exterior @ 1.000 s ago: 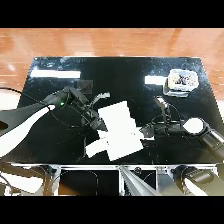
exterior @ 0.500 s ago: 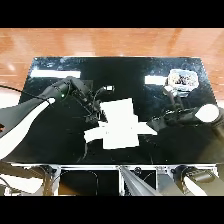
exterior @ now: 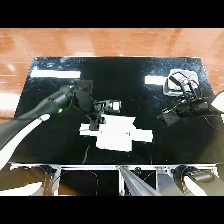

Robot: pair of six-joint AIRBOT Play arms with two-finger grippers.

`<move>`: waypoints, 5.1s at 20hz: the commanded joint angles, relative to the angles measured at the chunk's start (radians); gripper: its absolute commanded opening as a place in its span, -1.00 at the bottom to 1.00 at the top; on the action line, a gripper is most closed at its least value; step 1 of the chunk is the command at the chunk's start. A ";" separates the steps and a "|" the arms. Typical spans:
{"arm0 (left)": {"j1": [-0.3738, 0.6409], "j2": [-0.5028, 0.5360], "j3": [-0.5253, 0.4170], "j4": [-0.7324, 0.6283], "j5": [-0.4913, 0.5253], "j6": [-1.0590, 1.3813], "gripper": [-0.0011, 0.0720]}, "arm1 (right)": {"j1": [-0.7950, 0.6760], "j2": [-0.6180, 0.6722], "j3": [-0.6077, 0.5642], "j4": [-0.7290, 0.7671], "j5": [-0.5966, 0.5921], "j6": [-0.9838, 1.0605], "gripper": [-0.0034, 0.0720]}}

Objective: Fold the box and place the chain.

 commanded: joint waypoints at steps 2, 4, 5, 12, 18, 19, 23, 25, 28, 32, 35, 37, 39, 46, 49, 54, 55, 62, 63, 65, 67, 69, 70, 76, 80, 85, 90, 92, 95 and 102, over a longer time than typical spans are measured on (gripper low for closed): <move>-0.045 0.142 -0.214 -0.001 -0.303 0.023 -0.93 | -0.002 0.003 0.008 0.101 -0.051 -0.086 1.00; -0.047 0.135 -0.234 0.000 -0.327 0.023 -0.93 | -0.002 0.003 0.008 0.100 -0.088 -0.086 1.00; -0.047 0.125 -0.234 0.000 -0.330 0.023 -0.93 | -0.002 0.003 0.008 0.096 -0.100 -0.086 1.00; -0.047 0.094 -0.233 -0.005 -0.314 0.014 -0.93 | -0.002 0.000 0.005 0.134 -0.061 -0.103 1.00; -0.047 0.094 -0.233 -0.004 -0.299 0.020 -0.93 | 0.106 -0.006 -0.203 0.171 0.077 -0.456 1.00; -0.047 0.094 -0.233 -0.004 -0.292 0.021 -0.93 | 0.167 -0.006 -0.246 0.143 0.045 -0.479 1.00; -0.047 0.094 -0.233 -0.004 -0.293 0.021 -0.93 | 0.364 -0.006 -0.384 0.060 -0.198 -0.482 0.96; -0.047 0.094 -0.233 -0.004 -0.294 0.021 -0.92 | 0.439 -0.006 -0.394 0.069 -0.237 -0.524 1.00; -0.047 0.094 -0.233 -0.004 -0.294 0.021 -0.92 | 0.526 -0.006 -0.394 0.074 -0.323 -0.583 1.00; -0.047 0.094 -0.233 -0.004 -0.293 0.021 -0.92 | 0.608 -0.009 -0.395 0.073 -0.461 -0.664 1.00; -0.047 0.094 -0.233 -0.004 -0.293 0.021 -0.92 | 0.650 -0.023 -0.400 0.074 -0.528 -0.692 1.00; -0.047 0.094 -0.233 -0.004 -0.293 0.020 -0.92 | 0.660 -0.029 -0.410 0.074 -0.548 -0.700 1.00; -0.047 0.094 -0.233 -0.005 -0.294 0.021 -0.92 | 0.660 -0.035 -0.418 0.074 -0.561 -0.700 1.00; -0.047 0.094 -0.233 -0.005 -0.293 0.020 -0.92 | 0.660 -0.039 -0.423 0.074 -0.618 -0.748 1.00; -0.047 0.094 -0.233 -0.005 -0.294 0.020 -0.92 | 0.660 -0.042 -0.423 0.078 -0.587 -0.748 1.00; -0.047 0.094 -0.233 -0.005 -0.293 0.020 -0.92 | 0.660 -0.071 -0.429 0.165 -0.632 -0.746 1.00; -0.047 0.094 -0.233 -0.005 -0.293 0.020 -0.92 | 0.660 -0.071 -0.429 0.194 -0.663 -0.738 1.00; -0.047 0.094 -0.233 -0.005 -0.291 0.020 -0.92 | 0.658 -0.063 -0.428 0.198 -0.724 -0.603 1.00; -0.047 0.094 -0.233 -0.004 -0.292 0.020 -0.92 | 0.658 -0.057 -0.428 0.198 -0.724 -0.591 1.00; -0.047 0.094 -0.233 -0.004 -0.292 0.020 -0.92 | 0.658 -0.039 -0.428 0.198 -0.718 -0.537 1.00; -0.047 0.094 -0.233 -0.004 -0.292 0.020 -0.92 | 0.658 -0.023 -0.428 0.195 -0.708 -0.493 1.00; -0.047 0.094 -0.233 -0.004 -0.292 0.020 -0.92 | 0.635 -0.010 -0.428 0.194 -0.709 -0.461 1.00; -0.047 0.094 -0.233 -0.004 -0.292 0.020 -0.92 | 0.614 -0.006 -0.428 0.194 -0.717 -0.415 1.00; -0.047 0.094 -0.233 -0.004 -0.291 0.020 -0.92 | 0.542 -0.006 -0.428 0.194 -0.858 -0.351 1.00; -0.047 0.094 -0.233 -0.004 -0.291 0.020 -0.92 | 0.542 -0.006 -0.428 0.194 -0.875 -0.352 1.00; -0.047 0.094 -0.233 -0.004 -0.291 0.020 -0.92 | 0.543 -0.007 -0.428 0.195 -0.868 -0.452 1.00; -0.047 0.094 -0.233 -0.004 -0.291 0.020 -0.92 | 0.542 -0.018 -0.428 0.290 -0.832 -0.630 1.00; -0.047 0.094 -0.233 -0.004 -0.291 0.020 -0.92 | 0.542 -0.020 -0.428 0.345 -0.809 -0.723 1.00; -0.047 0.094 -0.233 -0.004 -0.291 0.021 -0.92 | 0.539 -0.044 -0.428 0.434 -0.766 -0.842 1.00; -0.047 0.094 -0.233 -0.004 -0.291 0.020 -0.92 | 0.422 -0.154 -0.391 0.631 -0.634 -1.083 1.00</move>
